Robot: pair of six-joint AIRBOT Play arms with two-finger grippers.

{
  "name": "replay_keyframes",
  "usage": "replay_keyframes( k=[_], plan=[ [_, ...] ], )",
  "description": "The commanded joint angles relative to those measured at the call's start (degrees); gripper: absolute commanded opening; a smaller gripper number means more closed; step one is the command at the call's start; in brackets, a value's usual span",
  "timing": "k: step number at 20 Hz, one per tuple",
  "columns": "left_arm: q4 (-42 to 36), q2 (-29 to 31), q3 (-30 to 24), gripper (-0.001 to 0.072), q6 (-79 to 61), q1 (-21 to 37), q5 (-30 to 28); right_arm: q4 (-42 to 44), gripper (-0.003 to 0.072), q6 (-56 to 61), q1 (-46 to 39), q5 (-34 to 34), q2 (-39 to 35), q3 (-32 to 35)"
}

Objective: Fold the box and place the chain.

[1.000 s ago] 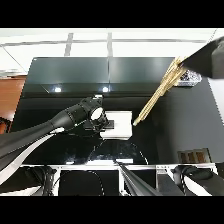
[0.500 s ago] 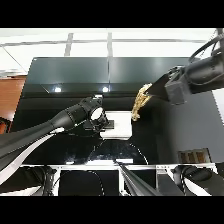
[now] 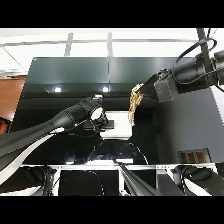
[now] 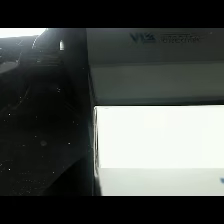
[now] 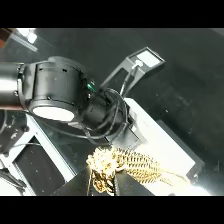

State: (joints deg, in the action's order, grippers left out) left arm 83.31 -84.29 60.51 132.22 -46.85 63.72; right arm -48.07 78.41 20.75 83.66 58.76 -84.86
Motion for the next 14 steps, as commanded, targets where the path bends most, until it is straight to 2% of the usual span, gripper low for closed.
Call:
replay_keyframes(
  k=[1, 5, 7, 10, 14],
  plan=[
    [0.00, 0.00, 0.02, 0.0024, -0.02, 0.00, -0.02, 4.52, 0.0011, -1.46, 0.04, -0.35, 0.02, 0.11],
    [0.00, 0.00, 0.02, 0.0024, -0.02, 0.00, -0.02, 4.07, 0.0011, -1.79, 0.07, -0.35, 0.11, 0.50],
    [0.00, 0.00, 0.02, 0.0024, -0.02, 0.00, -0.02, 3.93, 0.0011, -1.77, 0.07, -0.39, 0.11, 3.28],
    [0.00, 0.00, 0.02, 0.0024, -0.02, 0.00, -0.02, 3.23, 0.0012, -1.68, 0.07, -2.95, 0.09, 12.90],
    [0.00, 0.00, 0.02, 0.0024, -0.02, 0.00, -0.04, 3.50, 0.0013, -1.49, 2.32, -16.52, 0.13, 29.33]
  ],
)
